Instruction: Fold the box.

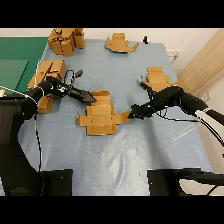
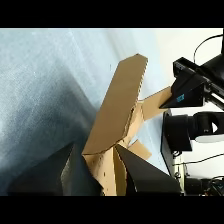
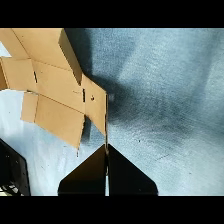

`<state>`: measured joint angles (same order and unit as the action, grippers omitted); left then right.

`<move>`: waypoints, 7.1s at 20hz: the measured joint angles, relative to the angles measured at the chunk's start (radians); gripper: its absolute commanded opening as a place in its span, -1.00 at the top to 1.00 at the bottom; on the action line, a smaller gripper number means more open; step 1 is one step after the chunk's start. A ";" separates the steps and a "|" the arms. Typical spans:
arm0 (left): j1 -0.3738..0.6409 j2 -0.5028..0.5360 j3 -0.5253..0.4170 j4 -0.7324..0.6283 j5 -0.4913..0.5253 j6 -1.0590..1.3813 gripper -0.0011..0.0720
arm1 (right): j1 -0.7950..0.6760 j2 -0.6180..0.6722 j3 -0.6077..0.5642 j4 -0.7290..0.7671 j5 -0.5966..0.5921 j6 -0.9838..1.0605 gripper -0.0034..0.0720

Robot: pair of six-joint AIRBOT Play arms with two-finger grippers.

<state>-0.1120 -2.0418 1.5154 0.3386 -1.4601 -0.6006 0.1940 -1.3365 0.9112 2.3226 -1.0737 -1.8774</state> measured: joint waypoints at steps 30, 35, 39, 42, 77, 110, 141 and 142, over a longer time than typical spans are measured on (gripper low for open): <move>-0.071 0.188 -0.090 -0.033 -0.055 0.816 0.95 | 0.174 0.426 -0.001 -0.468 0.019 -0.187 0.02; -0.062 0.263 -0.218 -0.058 0.034 0.938 0.94 | 0.398 0.456 -0.050 -0.494 0.016 -0.317 -0.29; -0.056 0.278 -0.251 -0.066 0.065 0.965 0.94 | 0.500 0.378 -0.136 -0.508 0.057 -0.364 -0.75; -0.053 0.282 -0.259 -0.067 0.087 0.972 0.93 | 0.541 0.299 -0.165 -0.517 0.162 -0.382 -0.91; -0.049 0.284 -0.264 -0.005 -0.036 0.944 0.92 | 0.599 0.082 -0.183 -1.061 0.735 -0.033 -0.91; -0.049 0.284 -0.264 -0.003 -0.034 0.940 0.92 | 0.517 0.017 -0.159 -1.102 0.895 0.021 -0.66; -0.049 0.284 -0.264 -0.130 0.140 0.889 0.92 | 0.448 -0.107 0.009 -0.884 0.800 -0.270 -0.44; -0.049 0.284 -0.264 -0.133 0.155 0.889 0.92 | 0.443 -0.111 0.018 -0.865 0.785 -0.274 -0.38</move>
<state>-0.1612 -1.7580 1.2518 0.2054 -1.3048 0.2882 0.6373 -1.4479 0.9287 1.4574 -0.2886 -2.1509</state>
